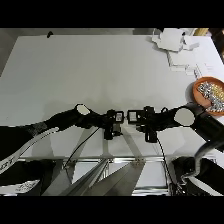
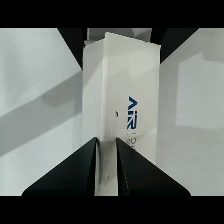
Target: Fold the box and place the chain.
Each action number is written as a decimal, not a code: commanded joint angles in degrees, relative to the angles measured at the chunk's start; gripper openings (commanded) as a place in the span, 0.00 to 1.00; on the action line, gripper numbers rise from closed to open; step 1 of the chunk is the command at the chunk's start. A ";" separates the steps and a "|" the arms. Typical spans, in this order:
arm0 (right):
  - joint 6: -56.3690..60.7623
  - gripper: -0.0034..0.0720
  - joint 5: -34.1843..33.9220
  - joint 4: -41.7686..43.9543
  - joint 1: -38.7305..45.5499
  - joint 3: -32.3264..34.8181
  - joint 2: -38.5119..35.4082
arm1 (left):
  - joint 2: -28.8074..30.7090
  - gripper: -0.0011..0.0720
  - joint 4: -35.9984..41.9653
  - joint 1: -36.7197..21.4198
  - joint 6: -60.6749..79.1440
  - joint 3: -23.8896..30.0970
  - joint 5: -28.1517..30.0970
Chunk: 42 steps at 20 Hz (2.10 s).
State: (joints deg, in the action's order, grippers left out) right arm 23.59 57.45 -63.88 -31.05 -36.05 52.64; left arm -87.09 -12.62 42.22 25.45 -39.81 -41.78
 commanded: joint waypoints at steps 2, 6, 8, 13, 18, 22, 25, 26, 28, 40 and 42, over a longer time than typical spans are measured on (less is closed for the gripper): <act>0.17 0.19 -0.83 0.13 -0.07 0.00 -0.04 | 0.04 0.31 -0.02 0.02 0.02 -0.02 -0.07; 0.13 0.18 -3.37 0.68 -0.02 0.00 -0.13 | 0.04 0.31 -0.02 0.02 0.02 -0.02 -0.07; 0.09 0.18 -4.70 0.44 0.00 0.00 -0.11 | 0.04 0.31 -0.02 0.02 0.02 -0.02 -0.07; -0.11 0.20 -0.76 0.33 -0.02 0.04 1.79 | 0.04 0.31 -0.02 0.02 0.02 -0.02 -0.07; -0.15 0.24 1.03 3.21 -0.02 0.04 2.86 | 0.04 0.31 -0.02 0.02 0.02 -0.02 -0.07; -0.15 0.32 3.65 3.76 -0.02 0.04 2.86 | 0.04 0.31 -0.02 0.02 0.02 -0.02 -0.07; -0.13 0.50 3.32 4.66 -0.02 0.04 2.82 | 0.04 0.31 -0.02 0.02 0.02 -0.02 -0.07; -0.11 0.50 3.39 4.92 -0.02 0.02 2.60 | 0.04 0.31 -0.02 0.02 0.02 -0.02 -0.07; -0.11 0.50 3.41 6.21 -0.02 0.02 1.03 | 0.04 0.31 -0.02 0.02 0.02 -0.02 -0.07; 2.95 0.07 1.49 3.87 -0.02 0.04 2.86 | 0.04 0.31 -0.02 0.02 0.02 -0.02 -0.07; 3.34 0.07 3.04 3.89 -0.02 0.07 5.05 | 0.04 0.31 -0.02 0.02 0.02 -0.02 -0.07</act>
State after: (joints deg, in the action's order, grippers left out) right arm 25.61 59.00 -59.66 -31.05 -36.01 54.68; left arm -87.09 -12.64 42.24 25.47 -39.81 -41.89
